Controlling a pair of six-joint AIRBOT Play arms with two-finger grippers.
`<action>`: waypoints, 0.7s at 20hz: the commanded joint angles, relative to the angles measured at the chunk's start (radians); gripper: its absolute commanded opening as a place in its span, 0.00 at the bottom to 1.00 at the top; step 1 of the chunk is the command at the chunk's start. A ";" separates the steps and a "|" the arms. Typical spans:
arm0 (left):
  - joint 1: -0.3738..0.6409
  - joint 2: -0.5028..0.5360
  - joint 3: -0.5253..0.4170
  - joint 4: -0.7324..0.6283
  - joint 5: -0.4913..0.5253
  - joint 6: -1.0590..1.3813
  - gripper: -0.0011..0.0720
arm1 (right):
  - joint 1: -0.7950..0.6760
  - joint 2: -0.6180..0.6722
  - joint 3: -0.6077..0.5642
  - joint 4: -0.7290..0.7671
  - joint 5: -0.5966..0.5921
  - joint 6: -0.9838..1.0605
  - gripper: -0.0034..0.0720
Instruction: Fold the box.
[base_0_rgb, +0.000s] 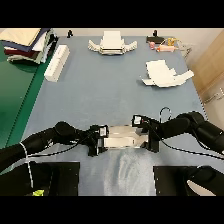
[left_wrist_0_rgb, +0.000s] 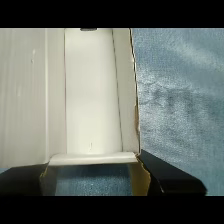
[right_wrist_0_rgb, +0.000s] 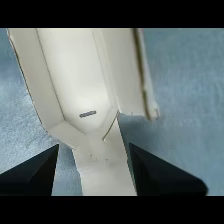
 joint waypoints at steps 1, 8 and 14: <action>0.000 0.000 0.001 0.000 0.000 0.000 0.83 | 0.000 0.088 0.006 -0.071 -0.107 0.088 1.00; 0.000 0.000 0.001 0.000 0.000 0.000 0.83 | 0.000 0.187 0.006 -0.039 -0.131 0.233 0.99; 0.000 0.000 0.001 -0.003 0.001 0.000 0.83 | 0.000 0.187 0.006 0.065 -0.128 0.238 0.98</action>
